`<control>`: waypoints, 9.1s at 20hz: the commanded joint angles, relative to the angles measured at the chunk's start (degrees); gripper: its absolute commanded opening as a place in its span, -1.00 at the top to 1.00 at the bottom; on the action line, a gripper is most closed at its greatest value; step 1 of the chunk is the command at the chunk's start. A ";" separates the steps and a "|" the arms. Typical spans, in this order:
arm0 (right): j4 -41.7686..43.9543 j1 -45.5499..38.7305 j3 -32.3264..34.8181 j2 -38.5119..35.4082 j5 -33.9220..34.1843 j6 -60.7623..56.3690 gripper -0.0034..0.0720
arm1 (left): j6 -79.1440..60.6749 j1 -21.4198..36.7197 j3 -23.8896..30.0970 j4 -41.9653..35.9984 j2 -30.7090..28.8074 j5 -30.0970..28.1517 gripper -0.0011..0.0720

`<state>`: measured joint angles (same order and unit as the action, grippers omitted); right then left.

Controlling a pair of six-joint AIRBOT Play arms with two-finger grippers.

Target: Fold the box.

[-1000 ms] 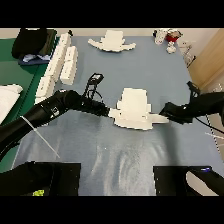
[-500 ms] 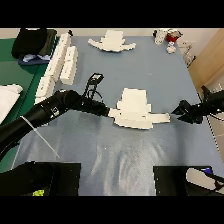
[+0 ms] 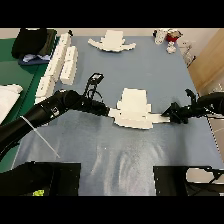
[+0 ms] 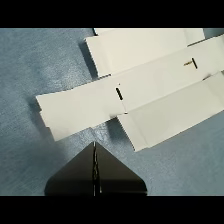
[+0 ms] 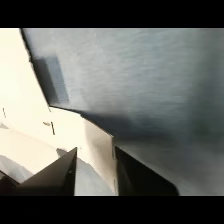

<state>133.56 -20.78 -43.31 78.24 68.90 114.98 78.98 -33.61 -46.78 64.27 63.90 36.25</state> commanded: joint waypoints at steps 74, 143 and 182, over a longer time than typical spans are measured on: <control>-10.27 27.10 12.13 -27.12 -38.07 -4.63 -0.12 | -76.08 11.58 -9.99 -36.48 14.27 23.80 0.95; -9.27 27.19 11.85 -27.10 -35.43 -10.60 -0.11 | -96.78 -3.39 15.72 -44.11 -4.59 -2.91 0.94; -8.59 27.28 11.85 -27.12 -32.54 -10.62 -0.04 | -92.87 0.76 14.05 -43.23 1.86 7.19 0.93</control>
<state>124.95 6.48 -31.42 51.18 35.33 104.36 -13.96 -32.82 -32.80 20.56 65.45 43.11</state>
